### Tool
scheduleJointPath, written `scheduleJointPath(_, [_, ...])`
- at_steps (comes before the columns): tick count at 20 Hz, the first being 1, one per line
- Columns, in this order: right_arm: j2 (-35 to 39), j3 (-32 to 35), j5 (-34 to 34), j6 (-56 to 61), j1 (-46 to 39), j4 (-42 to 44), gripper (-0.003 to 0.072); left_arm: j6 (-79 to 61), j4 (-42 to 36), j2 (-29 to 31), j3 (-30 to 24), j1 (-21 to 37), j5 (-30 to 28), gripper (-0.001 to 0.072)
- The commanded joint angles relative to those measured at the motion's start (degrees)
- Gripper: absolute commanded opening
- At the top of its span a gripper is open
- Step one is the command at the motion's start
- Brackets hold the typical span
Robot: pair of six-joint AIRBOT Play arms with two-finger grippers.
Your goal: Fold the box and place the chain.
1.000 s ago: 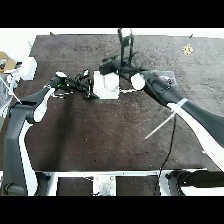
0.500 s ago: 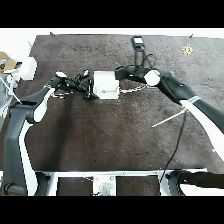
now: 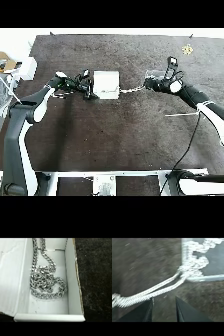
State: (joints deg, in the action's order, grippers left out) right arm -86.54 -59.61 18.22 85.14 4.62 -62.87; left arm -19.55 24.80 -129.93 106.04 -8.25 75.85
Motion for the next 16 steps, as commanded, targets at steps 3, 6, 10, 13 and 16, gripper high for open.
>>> scheduleJointPath(3, [-10.3, -4.3, -3.7, 0.6, -0.5, 6.4, 0.0322, 0.0, 0.0, 0.0, 0.0, 0.0, 0.0, 0.0354])
scheduleJointPath(6, [-12.7, -5.4, -4.2, 0.6, -0.5, 8.3, 0.0204, 0.0, 0.0, 0.0, 0.0, 0.0, 0.0, 0.0354])
scheduleJointPath(10, [-12.6, -5.4, -6.8, 0.6, -0.5, 8.3, 0.0086, 0.0, 0.0, 0.0, 0.0, 0.0, 0.0, 0.0354])
scheduleJointPath(13, [-12.3, -5.4, -7.1, -0.1, 0.5, 8.3, 0.0067, 0.0, 0.0, 0.0, 0.0, 0.0, 0.0, 0.0354])
scheduleJointPath(16, [-11.5, -5.4, -7.0, 0.0, 2.4, 8.1, 0.0001, 0.0, 0.0, 0.0, 0.0, 0.0, 0.0, 0.0354])
